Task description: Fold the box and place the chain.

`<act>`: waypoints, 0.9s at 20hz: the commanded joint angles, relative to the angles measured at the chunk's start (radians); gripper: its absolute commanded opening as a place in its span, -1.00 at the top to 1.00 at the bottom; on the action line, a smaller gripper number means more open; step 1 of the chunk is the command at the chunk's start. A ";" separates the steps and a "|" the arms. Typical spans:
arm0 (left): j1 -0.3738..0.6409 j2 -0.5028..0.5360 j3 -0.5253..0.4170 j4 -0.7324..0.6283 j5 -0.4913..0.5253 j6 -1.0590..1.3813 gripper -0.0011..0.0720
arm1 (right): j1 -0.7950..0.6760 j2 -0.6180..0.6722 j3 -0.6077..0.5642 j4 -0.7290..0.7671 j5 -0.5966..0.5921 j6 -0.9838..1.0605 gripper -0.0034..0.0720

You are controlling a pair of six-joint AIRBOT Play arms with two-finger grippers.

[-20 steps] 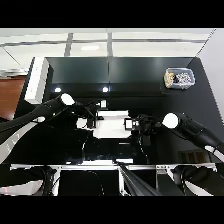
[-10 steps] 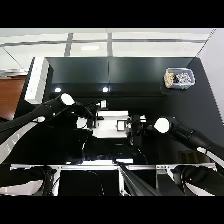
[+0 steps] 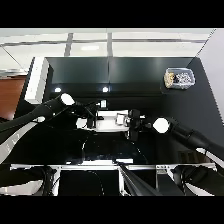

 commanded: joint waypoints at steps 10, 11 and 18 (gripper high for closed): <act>0.000 0.000 0.000 0.001 -0.002 0.001 0.90 | -0.103 0.042 0.026 -0.029 -0.006 0.035 -0.95; 0.000 0.000 0.000 0.001 -0.002 0.001 0.90 | -0.103 0.045 0.026 -0.050 -0.005 0.035 -0.95; 0.000 0.000 0.000 0.001 -0.004 0.001 0.90 | -0.114 -0.014 0.035 0.098 0.087 -0.171 -0.95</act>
